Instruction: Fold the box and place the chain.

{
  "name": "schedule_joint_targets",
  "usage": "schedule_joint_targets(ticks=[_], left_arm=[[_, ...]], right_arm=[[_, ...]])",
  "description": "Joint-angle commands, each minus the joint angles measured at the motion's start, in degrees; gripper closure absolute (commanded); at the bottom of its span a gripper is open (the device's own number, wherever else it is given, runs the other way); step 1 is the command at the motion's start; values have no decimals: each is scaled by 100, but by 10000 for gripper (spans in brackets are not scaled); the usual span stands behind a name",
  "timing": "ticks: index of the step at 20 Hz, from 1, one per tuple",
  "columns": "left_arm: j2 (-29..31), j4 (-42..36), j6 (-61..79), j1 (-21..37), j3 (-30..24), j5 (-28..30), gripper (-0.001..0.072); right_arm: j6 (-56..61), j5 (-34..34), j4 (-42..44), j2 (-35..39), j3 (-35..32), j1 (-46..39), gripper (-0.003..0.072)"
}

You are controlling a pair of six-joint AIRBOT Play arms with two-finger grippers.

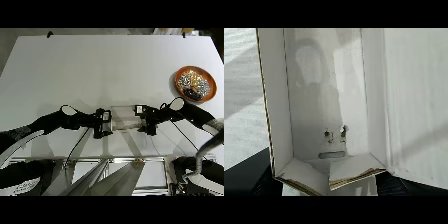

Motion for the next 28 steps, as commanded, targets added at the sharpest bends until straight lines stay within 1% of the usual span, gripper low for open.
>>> schedule_joint_targets(ticks=[1,5,6,7,8,9,10,23,24,26,28], left_arm=[[-4,-151,94,-42,-2,144,11],[-4,-149,74,-48,-2,221,20],[-2,-144,44,-46,-2,223,129],[-4,-116,46,-46,-2,221,326],[-2,-66,48,-48,-2,216,493],[-2,-66,46,-48,-2,216,580],[-2,-66,46,-48,-2,219,567],[0,-70,50,-48,0,201,567],[0,-70,50,-46,0,201,567],[0,-70,50,-46,-2,201,567],[0,-72,50,-46,-2,201,567]], right_arm=[[0,2,2,2,0,-2,368],[0,2,2,2,0,-2,368],[0,2,2,2,0,-2,368],[0,2,2,2,2,-2,368],[0,2,2,2,2,-2,368],[0,2,2,2,0,-2,368],[0,2,2,2,0,-2,368],[0,2,2,2,0,-2,368],[-55,-7,0,2,0,-2,368],[-610,-133,0,2,2,-2,368],[-645,-149,2,2,0,-2,368]])
